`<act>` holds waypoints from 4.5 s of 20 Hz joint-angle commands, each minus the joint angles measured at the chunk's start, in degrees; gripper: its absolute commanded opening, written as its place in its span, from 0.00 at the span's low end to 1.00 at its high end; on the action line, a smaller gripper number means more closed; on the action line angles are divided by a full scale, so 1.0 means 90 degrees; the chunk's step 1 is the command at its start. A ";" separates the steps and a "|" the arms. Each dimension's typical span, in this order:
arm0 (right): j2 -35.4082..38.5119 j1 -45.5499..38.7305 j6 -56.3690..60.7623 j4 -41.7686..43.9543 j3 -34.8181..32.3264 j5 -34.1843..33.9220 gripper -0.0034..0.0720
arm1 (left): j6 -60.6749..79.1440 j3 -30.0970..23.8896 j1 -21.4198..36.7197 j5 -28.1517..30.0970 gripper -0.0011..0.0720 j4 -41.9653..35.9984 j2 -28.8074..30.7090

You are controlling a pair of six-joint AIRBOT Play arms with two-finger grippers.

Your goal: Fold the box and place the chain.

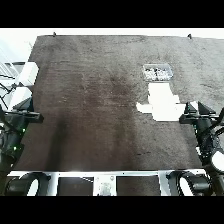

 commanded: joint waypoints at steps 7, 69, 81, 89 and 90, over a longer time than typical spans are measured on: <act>-0.0454 -0.0347 0.0032 0.0328 0.0512 0.0046 0.62 | 0.0005 -0.0007 -0.0005 0.0000 0.04 0.0002 0.0002; -0.8930 -0.1224 0.2861 -0.0333 0.5280 0.8454 0.06 | 0.0005 -0.0007 -0.0005 -0.0002 0.04 0.0002 0.0002; -0.9112 0.0447 0.2861 -0.0180 0.5889 0.6137 0.06 | 0.0002 -0.0007 -0.0005 -0.0136 0.04 0.0002 0.0002; -0.9114 0.0653 0.2837 -0.0228 0.5943 0.6093 0.06 | 0.0143 0.0041 -0.0005 -0.0962 0.76 0.0010 0.0002; -0.9117 0.0670 0.2834 -0.0233 0.5943 0.6093 0.06 | 0.0151 0.0112 -0.0005 -0.1192 0.76 0.0010 -0.0034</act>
